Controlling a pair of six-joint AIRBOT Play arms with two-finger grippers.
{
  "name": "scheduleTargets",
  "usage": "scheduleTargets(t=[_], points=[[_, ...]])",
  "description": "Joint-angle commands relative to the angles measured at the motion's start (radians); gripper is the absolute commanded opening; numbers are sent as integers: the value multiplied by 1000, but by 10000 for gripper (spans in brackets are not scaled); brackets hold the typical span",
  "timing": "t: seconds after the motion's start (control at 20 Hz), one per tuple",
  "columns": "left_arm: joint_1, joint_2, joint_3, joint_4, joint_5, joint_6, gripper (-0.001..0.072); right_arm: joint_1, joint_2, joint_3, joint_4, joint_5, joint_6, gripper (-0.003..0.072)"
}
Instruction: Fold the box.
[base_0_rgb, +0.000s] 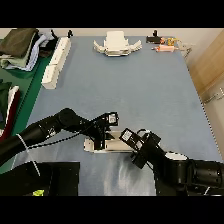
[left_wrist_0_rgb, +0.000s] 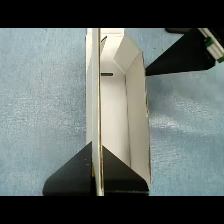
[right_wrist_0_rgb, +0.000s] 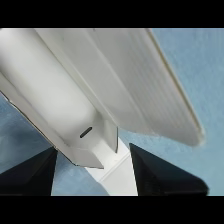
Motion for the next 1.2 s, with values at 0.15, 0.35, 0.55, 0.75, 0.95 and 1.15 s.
scheduleTargets(t=[0.15,0.35,0.55,0.75,0.95,1.15], points=[[0,0,0,0,0,0,14,-259,11,-2,337,160,-621,720],[0,0,0,0,0,0,14,-526,10,-8,798,179,-1310,720],[0,0,0,0,0,0,14,-743,-32,-8,1104,75,-1736,720],[0,0,0,0,0,0,14,-789,-108,-8,1119,17,-1772,720],[0,0,0,0,0,0,14,-789,-109,-5,1076,17,-1748,717],[0,0,0,0,0,0,14,-789,-100,-6,1065,16,-1741,714]])
